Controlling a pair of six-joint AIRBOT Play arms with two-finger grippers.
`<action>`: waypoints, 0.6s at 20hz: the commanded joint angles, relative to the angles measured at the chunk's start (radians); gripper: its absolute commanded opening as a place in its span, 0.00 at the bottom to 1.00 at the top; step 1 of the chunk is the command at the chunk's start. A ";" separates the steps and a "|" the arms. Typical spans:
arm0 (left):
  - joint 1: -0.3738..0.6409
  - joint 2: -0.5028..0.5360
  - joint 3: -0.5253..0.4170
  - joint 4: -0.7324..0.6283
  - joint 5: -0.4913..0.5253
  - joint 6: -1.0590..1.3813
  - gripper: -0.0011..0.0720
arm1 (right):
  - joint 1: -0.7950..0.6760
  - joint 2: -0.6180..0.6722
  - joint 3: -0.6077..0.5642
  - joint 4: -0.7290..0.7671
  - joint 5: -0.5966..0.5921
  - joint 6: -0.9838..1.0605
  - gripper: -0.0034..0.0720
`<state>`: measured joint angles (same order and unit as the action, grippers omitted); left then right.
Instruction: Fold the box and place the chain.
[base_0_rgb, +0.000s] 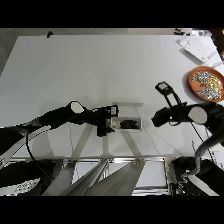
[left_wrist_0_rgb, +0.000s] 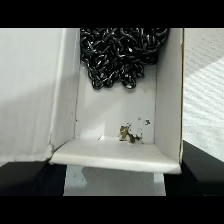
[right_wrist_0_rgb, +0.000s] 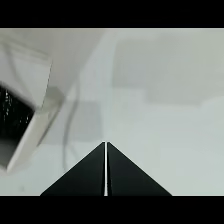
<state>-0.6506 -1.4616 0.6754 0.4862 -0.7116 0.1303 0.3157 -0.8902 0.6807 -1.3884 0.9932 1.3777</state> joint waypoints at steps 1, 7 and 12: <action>0.001 0.000 0.000 0.000 0.000 0.000 0.44 | -0.078 -0.121 0.254 -0.021 0.016 0.034 0.07; 0.001 0.000 0.000 0.000 0.000 0.000 0.44 | -0.134 -0.344 0.537 0.222 0.189 -0.387 0.07; 0.001 0.000 0.000 0.000 0.000 0.000 0.44 | -0.103 -0.598 0.632 0.340 0.336 -0.529 0.07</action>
